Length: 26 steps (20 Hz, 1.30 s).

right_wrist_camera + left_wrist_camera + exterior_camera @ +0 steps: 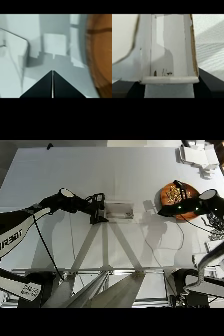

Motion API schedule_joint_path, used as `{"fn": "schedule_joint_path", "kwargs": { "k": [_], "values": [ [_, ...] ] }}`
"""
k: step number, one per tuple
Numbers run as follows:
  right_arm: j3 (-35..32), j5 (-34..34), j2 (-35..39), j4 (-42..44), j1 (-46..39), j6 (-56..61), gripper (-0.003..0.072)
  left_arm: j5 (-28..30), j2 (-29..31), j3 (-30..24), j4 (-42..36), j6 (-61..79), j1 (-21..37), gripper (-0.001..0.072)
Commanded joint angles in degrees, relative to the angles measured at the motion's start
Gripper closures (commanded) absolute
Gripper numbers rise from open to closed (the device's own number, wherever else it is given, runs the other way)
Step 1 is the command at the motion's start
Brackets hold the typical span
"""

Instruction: Fold the box and place the chain.

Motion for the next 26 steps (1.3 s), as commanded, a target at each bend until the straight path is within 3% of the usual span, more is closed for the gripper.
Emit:
{"fn": "schedule_joint_path", "kwargs": {
  "k": [1, 9, 17, 22, 23, 25, 26],
  "values": [
    [-0.04, -1.25, -1.88, 3.23, 2.64, -0.92, 0.0678, 0.00, 0.02, -0.02, 0.00, -0.02, 0.02, 0.0484],
    [-0.04, -2.38, -4.33, 4.79, 9.18, -1.11, 0.0682, 0.00, 0.02, -0.02, 0.02, 0.00, 0.02, 0.0484],
    [-0.07, 0.79, -4.33, 9.44, 11.06, -2.03, 0.0682, 0.00, 0.04, -0.02, 0.02, 0.00, 0.02, 0.0484],
    [-0.04, 2.23, -3.80, 16.22, 12.72, -3.26, 0.0678, 0.02, 0.02, -0.02, 0.02, 0.00, 0.02, 0.0484],
    [-0.04, 2.89, -3.67, 17.03, 12.70, -3.23, 0.0663, 0.00, 0.02, -0.02, 0.02, 0.00, 0.02, 0.0484],
    [-0.04, 3.89, -3.63, 17.14, 12.72, -2.80, 0.0444, 0.00, 0.04, -0.02, 0.02, 0.00, 0.02, 0.0484],
    [-0.04, 4.13, -3.63, 17.18, 12.72, -2.78, 0.0439, 0.00, 0.02, -0.02, 0.02, 0.00, 0.02, 0.0484]
  ]
}}
